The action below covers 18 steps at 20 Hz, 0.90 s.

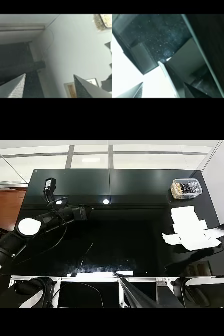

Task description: Fold the box and place the chain.

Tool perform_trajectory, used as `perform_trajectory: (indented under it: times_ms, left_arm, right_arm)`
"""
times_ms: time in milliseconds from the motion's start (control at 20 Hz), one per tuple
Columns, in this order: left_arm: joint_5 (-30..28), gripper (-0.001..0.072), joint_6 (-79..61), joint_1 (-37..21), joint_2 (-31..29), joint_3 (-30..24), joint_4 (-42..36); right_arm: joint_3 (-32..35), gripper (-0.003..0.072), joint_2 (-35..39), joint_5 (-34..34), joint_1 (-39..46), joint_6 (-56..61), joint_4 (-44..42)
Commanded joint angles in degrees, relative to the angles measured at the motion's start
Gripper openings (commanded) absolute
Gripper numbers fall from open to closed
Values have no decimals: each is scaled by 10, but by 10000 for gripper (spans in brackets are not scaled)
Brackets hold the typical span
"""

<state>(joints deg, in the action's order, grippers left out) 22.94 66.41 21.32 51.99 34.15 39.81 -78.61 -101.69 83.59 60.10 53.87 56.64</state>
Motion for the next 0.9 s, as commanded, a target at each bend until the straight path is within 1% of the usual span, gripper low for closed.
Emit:
perform_trajectory:
  times_ms: [0, 150, 250, 350, 400, 450, 500, 550, 600, 850]
  left_arm:
    - [-4, 711, 0, 0, 0, 0, 0]
    - [-4, 711, 0, 0, 0, 0, 0]
    - [-4, 711, 0, 0, 0, 0, 0]
    - [-4, 710, 0, 0, 0, 0, 0]
    - [-4, 711, 0, 0, 0, 0, 0]
    - [-4, 711, 0, 0, 0, 0, 0]
    - [-4, 711, 0, 0, 0, 0, 0]
    - [-4, 710, 0, 0, 0, 0, 0]
    - [-4, 710, 0, 0, 0, 0, 0]
    - [0, 710, 0, 0, 0, 0, 0]
  right_arm:
    - [-9, 532, -20, 11, -20, -15, 5]
    - [-9, 531, -21, 23, -28, -17, -6]
    - [-8, 529, -21, 43, -27, -19, -45]
    - [-8, 319, -21, 64, -27, -19, -52]
    - [-8, 300, -21, 74, -27, -18, -52]
    - [-8, 300, -20, 80, -27, -18, -52]
    - [-6, 204, -20, 82, -28, -19, -56]
    - [1, 25, -18, 79, -28, -19, -63]
    - [11, 43, -14, 79, -30, -29, -68]
    - [64, 42, 32, 52, -58, -55, -75]
